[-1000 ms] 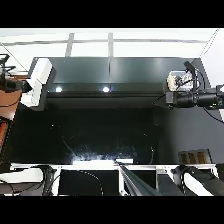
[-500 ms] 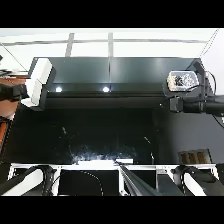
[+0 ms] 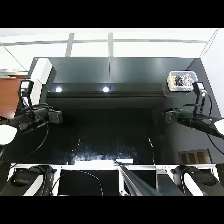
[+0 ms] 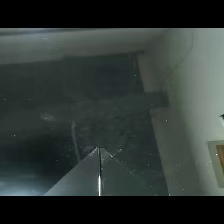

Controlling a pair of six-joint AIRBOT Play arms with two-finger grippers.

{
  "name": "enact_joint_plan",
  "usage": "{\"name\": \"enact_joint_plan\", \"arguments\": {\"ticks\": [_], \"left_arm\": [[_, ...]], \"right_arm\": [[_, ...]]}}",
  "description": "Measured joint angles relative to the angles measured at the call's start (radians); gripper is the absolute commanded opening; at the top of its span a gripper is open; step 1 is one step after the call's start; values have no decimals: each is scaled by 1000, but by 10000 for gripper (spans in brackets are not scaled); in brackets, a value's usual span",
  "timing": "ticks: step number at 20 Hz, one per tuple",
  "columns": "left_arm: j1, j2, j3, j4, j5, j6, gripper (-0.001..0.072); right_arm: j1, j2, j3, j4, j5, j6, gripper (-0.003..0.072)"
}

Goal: Fold the box and place the chain.

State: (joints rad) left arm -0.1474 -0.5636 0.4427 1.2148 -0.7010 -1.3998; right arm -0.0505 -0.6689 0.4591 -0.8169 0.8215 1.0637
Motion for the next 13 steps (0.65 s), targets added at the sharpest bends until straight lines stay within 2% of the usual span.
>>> {"name": "enact_joint_plan", "arguments": {"ticks": [5, 13], "left_arm": [[-29, 33, -40, 11, 39, -16, 28], [-35, 41, -49, 8, 71, -21, 28]], "right_arm": [[1, 5, -19, -3, -3, -2, 18], [1, 5, -22, -4, -3, -3, 19]]}}
